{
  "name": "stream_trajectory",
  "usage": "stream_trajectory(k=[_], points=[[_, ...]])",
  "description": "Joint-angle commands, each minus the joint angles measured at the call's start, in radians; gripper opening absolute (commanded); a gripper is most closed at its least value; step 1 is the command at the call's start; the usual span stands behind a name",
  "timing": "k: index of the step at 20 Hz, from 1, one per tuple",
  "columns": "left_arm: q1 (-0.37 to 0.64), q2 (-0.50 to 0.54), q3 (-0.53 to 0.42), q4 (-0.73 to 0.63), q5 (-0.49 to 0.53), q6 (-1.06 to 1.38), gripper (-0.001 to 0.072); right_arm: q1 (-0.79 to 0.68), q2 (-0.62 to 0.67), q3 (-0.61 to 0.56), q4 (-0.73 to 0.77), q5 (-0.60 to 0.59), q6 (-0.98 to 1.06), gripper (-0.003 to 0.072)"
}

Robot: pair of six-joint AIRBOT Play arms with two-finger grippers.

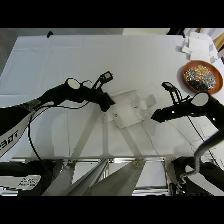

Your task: Fold the box and place the chain.

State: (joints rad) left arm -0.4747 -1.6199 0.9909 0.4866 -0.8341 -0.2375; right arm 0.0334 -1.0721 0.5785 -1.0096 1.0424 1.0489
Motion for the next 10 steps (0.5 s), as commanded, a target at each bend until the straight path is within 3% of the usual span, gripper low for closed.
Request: stream_trajectory(k=[1,7,10], points=[[0.0,0.001,0.0,-0.003,-0.05,0.052,0.0007,0.001,0.032,0.001,0.001,0.032,0.001,0.0248],[0.0,0.001,0.0,-0.003,-0.27,0.317,0.0006,0.001,0.178,0.001,-0.004,0.129,-0.003,0.025],[0.0,0.001,0.003,-0.001,-0.238,0.316,0.0005,0.001,0.259,0.001,-0.004,0.175,-0.003,0.0249]])
